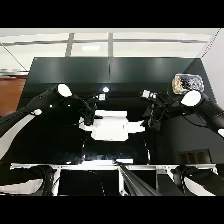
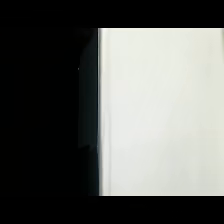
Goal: Fold the box and place the chain.
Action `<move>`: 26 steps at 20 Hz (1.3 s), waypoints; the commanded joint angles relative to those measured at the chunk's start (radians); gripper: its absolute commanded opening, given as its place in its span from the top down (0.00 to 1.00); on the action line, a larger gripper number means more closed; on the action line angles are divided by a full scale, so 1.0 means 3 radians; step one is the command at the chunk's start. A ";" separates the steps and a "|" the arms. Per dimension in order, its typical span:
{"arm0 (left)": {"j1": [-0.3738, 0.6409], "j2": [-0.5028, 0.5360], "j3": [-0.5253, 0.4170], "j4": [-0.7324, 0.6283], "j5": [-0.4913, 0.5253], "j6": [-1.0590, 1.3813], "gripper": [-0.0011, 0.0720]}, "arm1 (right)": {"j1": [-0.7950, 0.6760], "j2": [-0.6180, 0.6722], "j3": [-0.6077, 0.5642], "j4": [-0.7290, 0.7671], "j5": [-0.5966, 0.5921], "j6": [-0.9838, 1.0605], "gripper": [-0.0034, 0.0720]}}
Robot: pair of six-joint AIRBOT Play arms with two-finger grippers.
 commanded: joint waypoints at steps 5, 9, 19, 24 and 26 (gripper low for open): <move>-0.0033 -0.0048 -0.0108 0.0066 0.0113 -0.0009 0.95 | 0.0462 -0.0006 -0.0126 -0.0071 -0.0378 -0.0195 0.25; -0.0033 -0.0048 -0.0107 0.0067 0.0107 -0.0009 0.95 | 0.0511 -0.0008 -0.0403 0.0214 -0.0535 -0.0201 0.01; -0.0034 -0.0048 -0.0107 0.0066 0.0103 -0.0008 0.95 | 0.0975 -0.0137 -0.0647 0.0563 -0.0909 -0.0633 0.01; -0.0034 -0.0048 -0.0107 0.0066 0.0103 -0.0008 0.95 | 0.1174 -0.0192 -0.0646 0.0867 -0.1417 -0.0633 0.01; -0.0034 -0.0048 -0.0107 0.0066 0.0102 -0.0008 0.95 | 0.1151 -0.0173 -0.0623 0.0838 -0.1455 -0.0635 0.01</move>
